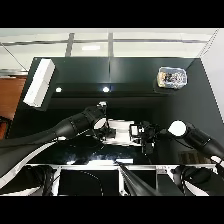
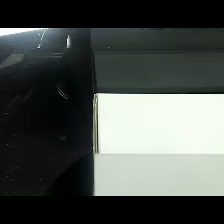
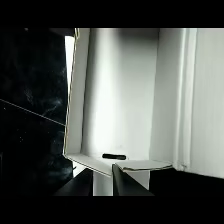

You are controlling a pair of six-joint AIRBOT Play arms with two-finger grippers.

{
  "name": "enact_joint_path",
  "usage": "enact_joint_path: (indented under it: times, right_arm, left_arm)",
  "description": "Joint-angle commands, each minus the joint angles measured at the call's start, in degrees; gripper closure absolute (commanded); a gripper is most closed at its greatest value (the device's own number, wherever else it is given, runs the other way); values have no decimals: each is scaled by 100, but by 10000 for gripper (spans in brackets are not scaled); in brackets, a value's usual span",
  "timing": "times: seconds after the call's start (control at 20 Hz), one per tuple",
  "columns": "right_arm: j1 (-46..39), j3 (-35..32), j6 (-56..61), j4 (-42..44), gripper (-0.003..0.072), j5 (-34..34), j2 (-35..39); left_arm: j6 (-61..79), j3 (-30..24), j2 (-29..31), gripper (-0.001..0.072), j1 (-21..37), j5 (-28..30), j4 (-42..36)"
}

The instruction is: Fold the box and place the chain.

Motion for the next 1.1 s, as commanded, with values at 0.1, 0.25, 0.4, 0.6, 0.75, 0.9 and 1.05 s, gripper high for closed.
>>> enact_joint_path:
  times: [0.1,0.25,0.4,0.6,0.75,0.9,1.05]
  right_arm:
    - [24,-28,63,977,549,-492,-142]
    - [48,-39,63,964,549,-372,-280]
    - [122,-39,63,955,550,-374,-302]
    - [125,-39,63,955,551,-372,-302]
    - [153,-39,63,957,567,-376,-302]
    - [195,-87,68,1239,327,-507,-304]
    - [195,-94,164,1215,500,-682,-302]
  left_arm:
    - [-2,0,0,684,0,15,-4]
    - [-2,0,0,685,0,13,-24]
    - [-4,0,0,685,0,13,-26]
    - [-2,0,0,685,0,13,-26]
    - [-4,0,0,685,0,13,-26]
    - [-2,0,-4,684,0,15,-24]
    - [-2,0,-4,685,0,13,-24]
